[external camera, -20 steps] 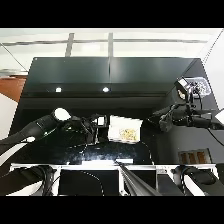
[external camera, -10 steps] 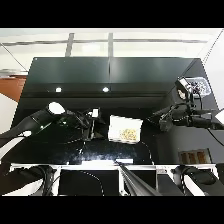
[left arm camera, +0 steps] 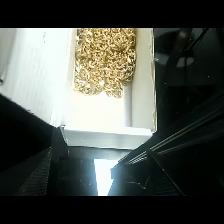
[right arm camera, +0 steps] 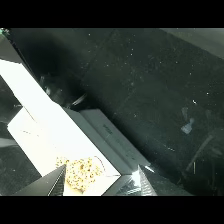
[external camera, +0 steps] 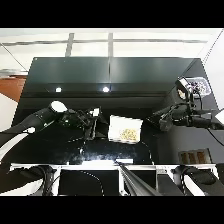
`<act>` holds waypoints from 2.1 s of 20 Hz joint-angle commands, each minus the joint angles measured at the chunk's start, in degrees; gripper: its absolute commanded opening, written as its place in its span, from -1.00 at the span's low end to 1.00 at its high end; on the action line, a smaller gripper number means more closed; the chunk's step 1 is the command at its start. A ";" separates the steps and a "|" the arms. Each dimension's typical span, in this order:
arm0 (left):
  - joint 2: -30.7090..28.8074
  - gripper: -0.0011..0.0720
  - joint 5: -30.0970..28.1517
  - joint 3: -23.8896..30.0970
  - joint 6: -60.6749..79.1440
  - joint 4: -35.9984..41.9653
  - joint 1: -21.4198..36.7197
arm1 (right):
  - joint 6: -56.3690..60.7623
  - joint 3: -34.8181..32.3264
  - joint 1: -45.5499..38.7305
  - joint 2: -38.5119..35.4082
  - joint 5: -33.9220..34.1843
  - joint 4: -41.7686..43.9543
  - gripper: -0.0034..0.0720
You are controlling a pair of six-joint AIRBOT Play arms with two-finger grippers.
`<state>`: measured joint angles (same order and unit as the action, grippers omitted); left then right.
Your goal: Fold the box and place the chain.
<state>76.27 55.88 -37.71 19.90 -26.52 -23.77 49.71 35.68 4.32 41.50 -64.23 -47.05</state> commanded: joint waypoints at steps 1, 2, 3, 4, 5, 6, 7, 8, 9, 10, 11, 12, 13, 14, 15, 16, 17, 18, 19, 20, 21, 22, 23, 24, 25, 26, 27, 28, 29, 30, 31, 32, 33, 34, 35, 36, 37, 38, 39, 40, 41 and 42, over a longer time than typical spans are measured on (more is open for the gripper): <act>0.63 0.96 0.94 -0.17 1.20 0.66 0.00 | 0.31 0.02 -0.02 0.04 -0.04 0.00 0.48; 1.05 0.96 0.96 -0.17 1.20 0.63 -0.04 | 0.33 0.02 -0.02 0.04 -0.02 0.00 0.48; 1.53 0.96 0.92 -0.17 1.22 0.63 -0.15 | 0.39 0.02 -0.02 0.04 -0.04 0.00 0.48; 1.62 0.96 0.96 -0.42 1.18 0.46 -0.24 | 0.48 0.02 -0.02 0.04 -0.04 0.00 0.48; 1.62 0.96 0.92 -0.44 1.36 1.14 -0.33 | 0.48 0.02 -0.02 0.04 -0.04 0.00 0.48; 1.70 0.96 1.05 -0.44 1.33 1.53 -0.42 | 0.50 0.02 -0.02 0.04 -0.02 0.00 0.48; 1.86 0.96 1.20 -0.55 1.33 1.46 -0.66 | 0.70 0.02 -0.02 0.04 -0.02 0.00 0.48; 1.90 0.96 1.14 -0.61 1.33 1.49 -0.83 | 0.70 0.02 -0.02 0.04 -0.02 0.00 0.48; 1.99 0.96 1.16 -0.72 1.33 1.53 -0.90 | 0.70 0.02 -0.02 0.04 -0.02 0.00 0.48; 2.05 0.96 1.07 -0.79 1.33 1.49 -1.11 | 0.70 0.02 -0.02 0.04 -0.02 0.00 0.48; 2.03 0.96 0.96 -0.79 1.33 1.46 -1.25 | 0.70 0.02 -0.02 0.04 -0.02 0.00 0.48; 2.03 0.96 0.96 -0.79 1.33 1.49 -1.25 | 0.70 0.02 -0.02 0.04 -0.04 0.00 0.48; 2.03 0.96 0.96 -0.79 1.33 1.49 -1.25 | 0.70 0.02 -0.02 0.04 -0.04 0.00 0.48; 2.03 0.96 0.96 -0.79 1.36 1.46 -1.25 | 0.72 0.02 -0.02 0.04 -0.02 0.00 0.48; 2.03 0.96 0.92 -0.79 1.33 1.44 -1.31 | 0.74 0.02 -0.02 0.04 -0.04 0.00 0.48; 2.03 0.96 0.87 -0.79 1.33 1.33 -1.51 | 0.79 0.02 -0.02 0.04 -0.04 0.00 0.48; 2.03 0.96 0.52 -0.83 1.29 0.85 -1.77 | 0.81 0.02 -0.02 0.04 -0.02 0.00 0.48; 2.03 0.97 -0.09 -0.85 0.85 0.66 -2.14 | 0.83 0.02 -0.02 0.04 -0.02 -0.02 0.48; 2.03 0.97 -0.61 -0.92 0.44 0.33 -2.54 | 0.83 0.02 -0.02 0.04 -0.02 -0.02 0.48; 2.05 0.97 -0.79 -0.98 0.20 0.15 -2.73 | 0.83 0.02 -0.02 0.04 0.00 -0.02 0.48; 2.05 0.97 -1.29 -1.01 -0.22 0.17 -2.73 | 0.83 0.02 -0.02 0.04 -0.02 -0.02 0.48; 2.08 0.97 -1.53 -1.03 -0.42 0.22 -2.95 | 0.83 0.02 -0.02 0.04 -0.02 -0.04 0.48; 2.14 0.97 -1.68 -1.14 -0.44 0.07 -3.39 | 0.83 0.02 -0.02 0.04 -0.02 -0.02 0.48; 2.21 0.97 -1.81 -1.22 -0.44 0.07 -4.07 | 0.85 0.02 -0.02 0.04 -0.02 -0.02 0.48; 2.23 0.97 -2.40 -1.25 -0.48 0.00 -4.81 | 0.85 0.02 -0.02 0.04 0.00 -0.02 0.48; 2.21 0.97 -3.48 -1.29 -1.03 -0.02 -5.42 | 0.83 0.02 -0.02 0.04 0.00 -0.02 0.48; 2.25 0.97 -3.93 -1.40 -1.51 -0.17 -5.62 | 0.85 0.02 -0.02 0.04 0.00 -0.02 0.48; 2.40 0.97 -4.00 -1.55 -1.79 -0.22 -5.73 | 0.85 0.02 -0.02 0.04 -0.02 -0.04 0.48; 2.54 0.97 -4.39 -1.70 -2.38 -0.48 -5.84 | 0.85 0.02 -0.02 0.04 0.00 -0.02 0.48; 2.71 0.97 -4.42 -1.92 -2.78 -0.57 -5.88 | 0.85 0.02 -0.02 0.04 -0.02 -0.02 0.48; 2.75 0.97 -4.46 -1.97 -2.95 -0.66 -5.90 | 0.85 0.02 -0.02 0.04 0.00 -0.02 0.48; 2.75 0.97 -4.52 -1.97 -2.95 -0.74 -6.05 | 0.85 0.02 -0.02 0.04 0.00 -0.04 0.48; 2.75 0.97 -4.61 -1.97 -2.99 -1.22 -6.29 | 0.85 0.02 -0.02 0.04 0.02 -0.02 0.48; 2.75 0.97 -4.72 -1.97 -3.04 -1.60 -6.71 | 0.85 0.02 -0.02 0.04 0.02 -0.04 0.48; 2.75 0.97 -4.79 -2.01 -3.19 -2.38 -7.06 | 0.83 0.02 -0.02 0.04 0.07 -0.04 0.48; 2.75 0.96 -4.87 -2.03 -3.23 -3.04 -7.54 | 0.85 0.02 -0.02 0.04 0.13 -0.04 0.48; 2.75 0.96 -4.87 -2.05 -3.23 -3.76 -7.98 | 0.83 0.02 -0.02 0.04 0.22 -0.04 0.48; 2.75 0.94 -4.90 -2.08 -3.41 -4.44 -8.35 | 0.85 0.02 -0.02 0.04 0.24 -0.04 0.48; 2.75 0.91 -5.01 -2.08 -3.41 -4.61 -8.57 | 0.85 0.02 -0.02 0.04 0.24 -0.04 0.48; 2.73 0.88 -5.79 -2.08 -3.98 -4.50 -8.57 | 0.83 0.02 -0.02 0.04 0.24 -0.04 0.48; 2.73 0.70 -7.04 -2.08 -5.14 -4.24 -8.61 | 0.83 0.02 -0.02 0.04 0.24 -0.04 0.48; 2.75 0.48 -8.04 -2.08 -5.90 -4.13 -8.74 | 0.85 0.02 -0.02 0.04 0.28 -0.04 0.48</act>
<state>78.98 50.26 -39.77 15.90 -30.11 -32.08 50.54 35.68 4.32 41.50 -64.03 -47.11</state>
